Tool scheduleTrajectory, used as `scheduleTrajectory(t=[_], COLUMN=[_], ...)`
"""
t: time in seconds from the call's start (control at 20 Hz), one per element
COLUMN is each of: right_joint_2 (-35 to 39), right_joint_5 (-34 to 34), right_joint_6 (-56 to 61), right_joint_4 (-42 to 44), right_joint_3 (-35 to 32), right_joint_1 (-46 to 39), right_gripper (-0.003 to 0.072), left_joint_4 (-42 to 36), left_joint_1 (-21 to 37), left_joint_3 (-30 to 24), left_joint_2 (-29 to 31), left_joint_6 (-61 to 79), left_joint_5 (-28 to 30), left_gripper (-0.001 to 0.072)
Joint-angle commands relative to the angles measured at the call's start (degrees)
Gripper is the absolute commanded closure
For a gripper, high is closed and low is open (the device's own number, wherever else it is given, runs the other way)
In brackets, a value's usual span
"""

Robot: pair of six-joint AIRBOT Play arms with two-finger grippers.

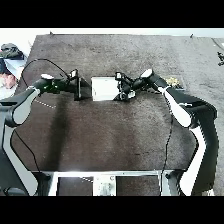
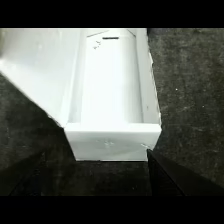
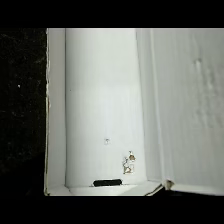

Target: Fold the box and place the chain.

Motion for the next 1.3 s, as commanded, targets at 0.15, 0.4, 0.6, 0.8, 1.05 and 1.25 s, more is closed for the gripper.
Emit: scheduleTrajectory(t=[0.15,0.4,0.6,0.8,1.05,1.25], right_joint_2=[-0.02,-0.02,-0.02,-0.02,-0.02,-0.02], right_joint_5=[0.02,0.00,0.02,0.02,0.02,0.00], right_joint_6=[0.00,0.00,0.00,0.00,0.00,0.00], right_joint_4=[0.02,0.02,0.02,0.02,0.00,0.00], right_joint_3=[0.02,0.02,0.02,0.02,0.02,0.02], right_joint_1=[0.04,0.04,0.04,0.04,0.04,0.04], right_gripper=[0.0289,0.0289,0.0289,0.0289,0.0289,0.0289], left_joint_4=[0.63,0.55,0.48,-0.24,-1.18,-2.25], left_joint_1=[-0.26,-1.73,-2.16,-3.74,-4.04,-4.04], left_joint_3=[1.11,1.11,1.16,1.16,1.18,1.18], left_joint_2=[-1.81,-2.01,-3.02,-3.80,-3.80,-3.80], left_joint_6=[-1.20,-1.18,-1.16,-1.20,-1.18,-1.16], left_joint_5=[-2.03,-0.94,-1.03,0.81,1.38,1.27], left_gripper=[-0.0008,-0.0009,-0.0009,-0.0009,-0.0008,-0.0008])
